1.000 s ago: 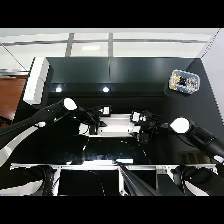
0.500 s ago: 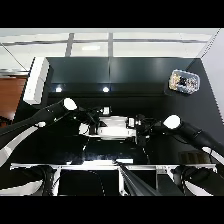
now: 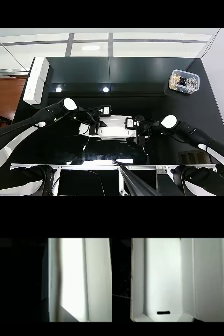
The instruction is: Fold the box and place the chain.
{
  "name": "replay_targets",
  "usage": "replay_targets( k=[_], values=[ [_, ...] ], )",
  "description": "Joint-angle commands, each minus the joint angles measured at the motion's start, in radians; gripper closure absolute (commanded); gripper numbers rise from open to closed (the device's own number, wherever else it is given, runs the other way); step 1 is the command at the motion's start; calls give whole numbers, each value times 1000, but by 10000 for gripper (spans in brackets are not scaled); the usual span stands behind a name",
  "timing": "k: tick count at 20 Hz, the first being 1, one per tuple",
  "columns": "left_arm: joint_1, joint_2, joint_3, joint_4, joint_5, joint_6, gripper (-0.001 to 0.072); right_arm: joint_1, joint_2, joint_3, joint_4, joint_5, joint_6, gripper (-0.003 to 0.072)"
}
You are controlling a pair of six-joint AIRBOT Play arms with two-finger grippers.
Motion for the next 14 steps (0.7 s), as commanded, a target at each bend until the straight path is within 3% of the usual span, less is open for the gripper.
replay_targets(
  k=[1, 10, 11, 12, 14],
  values=[
    [0, 0, 0, 0, 2, -9, 684, 0, -14, -1, -2, -1, -5, 63],
    [0, 0, 0, 0, 2, -9, 684, 3, -25, 0, -4, -5, -13, 65],
    [0, 0, 0, 0, 2, -9, 683, 3, -25, 0, -4, -5, -13, 170],
    [0, 0, 0, 0, 2, -9, 683, 3, -25, 0, -4, -6, -12, 225],
    [0, 0, 3, 7, -6, -9, 683, 3, -25, 0, -4, -8, -12, 264]
  ],
)
